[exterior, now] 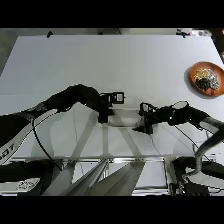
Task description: Fold the box and place the chain.
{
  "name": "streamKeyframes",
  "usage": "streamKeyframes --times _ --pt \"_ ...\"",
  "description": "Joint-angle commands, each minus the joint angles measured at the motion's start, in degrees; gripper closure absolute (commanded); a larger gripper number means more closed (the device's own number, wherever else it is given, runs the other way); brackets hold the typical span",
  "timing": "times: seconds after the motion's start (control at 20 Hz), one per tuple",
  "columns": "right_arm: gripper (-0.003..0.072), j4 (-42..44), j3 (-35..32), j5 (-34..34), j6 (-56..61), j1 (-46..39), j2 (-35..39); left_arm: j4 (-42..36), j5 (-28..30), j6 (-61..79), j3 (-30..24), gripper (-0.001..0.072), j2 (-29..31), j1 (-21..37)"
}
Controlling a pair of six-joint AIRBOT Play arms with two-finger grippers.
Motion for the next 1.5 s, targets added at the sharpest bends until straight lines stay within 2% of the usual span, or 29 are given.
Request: streamKeyframes --times 0.0,0.35,0.65,0.75,1.05,1.2,1.25,1.3,1.45 --pt "0.0034 -0.07 0.13 -1.14 -0.04 -0.04 0.09 0.00 0.04 0.00 -0.04 0.0697 0.00 0.04" --pt "0.0060 1.22 0.17 -0.46 -1.36 -0.04 0.09 0.00 0.04 0.00 -0.04 0.0697 0.00 0.04" --pt "0.0161 0.37 0.20 -1.33 -1.55 -0.04 0.09 0.00 0.04 0.00 -0.04 0.0697 0.00 0.04" --pt "0.0227 0.33 0.20 -2.23 -1.60 -0.04 0.13 0.02 0.04 0.00 -0.04 0.0697 0.00 0.04" --pt "0.0215 0.11 0.35 -2.56 -4.76 -0.04 0.13 0.00 0.04 0.00 -0.04 0.0697 0.00 0.04" --pt "0.0186 0.15 0.39 -2.51 -6.10 -0.04 0.13 0.00 0.04 0.00 -0.04 0.0697 0.00 0.04" --pt "0.0123 0.15 0.42 -2.54 -6.10 -0.04 0.13 0.00 0.04 0.00 -0.04 0.0697 0.00 0.04" --pt "0.0100 0.20 0.48 -2.49 -6.10 -0.04 0.13 0.02 0.04 0.00 -0.04 0.0697 0.00 0.04" --pt "0.0074 1.27 0.59 -1.88 -6.05 -0.04 0.13 0.00 0.04 0.00 -0.04 0.0697 0.00 0.04"
